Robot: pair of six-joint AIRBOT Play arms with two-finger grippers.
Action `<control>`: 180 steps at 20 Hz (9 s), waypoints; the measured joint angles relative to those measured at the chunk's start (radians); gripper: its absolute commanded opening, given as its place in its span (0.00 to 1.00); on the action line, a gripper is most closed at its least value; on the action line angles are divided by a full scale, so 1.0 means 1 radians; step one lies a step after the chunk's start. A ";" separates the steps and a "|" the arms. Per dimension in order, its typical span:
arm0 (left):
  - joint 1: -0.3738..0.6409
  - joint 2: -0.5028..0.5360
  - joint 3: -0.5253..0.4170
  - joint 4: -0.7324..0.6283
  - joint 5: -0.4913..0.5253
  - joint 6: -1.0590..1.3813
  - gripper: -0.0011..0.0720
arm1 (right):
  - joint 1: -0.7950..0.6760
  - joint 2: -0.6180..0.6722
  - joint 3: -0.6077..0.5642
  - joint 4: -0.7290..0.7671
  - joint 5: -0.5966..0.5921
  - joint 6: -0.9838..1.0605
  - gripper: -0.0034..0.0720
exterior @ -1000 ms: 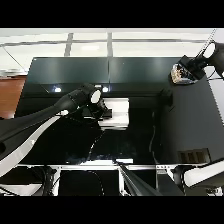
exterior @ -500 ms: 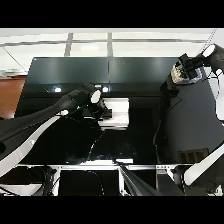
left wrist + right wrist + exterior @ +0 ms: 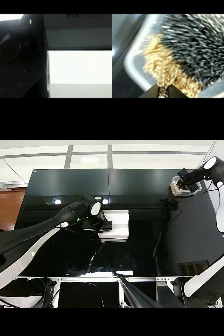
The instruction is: Fold the box and place the chain.
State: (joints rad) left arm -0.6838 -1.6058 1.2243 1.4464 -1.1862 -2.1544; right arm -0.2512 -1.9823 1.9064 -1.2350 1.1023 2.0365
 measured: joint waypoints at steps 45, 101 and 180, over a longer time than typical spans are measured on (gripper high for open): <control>0.000 0.000 0.000 -0.001 -0.003 0.000 0.06 | 0.399 0.835 0.076 0.635 0.226 -0.605 0.07; 0.000 0.000 0.000 0.000 -0.005 0.000 0.06 | 0.641 0.735 -0.716 0.357 0.140 -0.537 0.53; 0.000 0.000 0.000 0.000 -0.004 0.000 0.06 | 0.458 0.756 -0.736 0.466 0.167 -0.802 0.54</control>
State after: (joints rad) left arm -0.6838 -1.6058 1.2243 1.4460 -1.1900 -2.1544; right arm 0.2066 -1.2266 1.1706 -0.7689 1.2694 1.2346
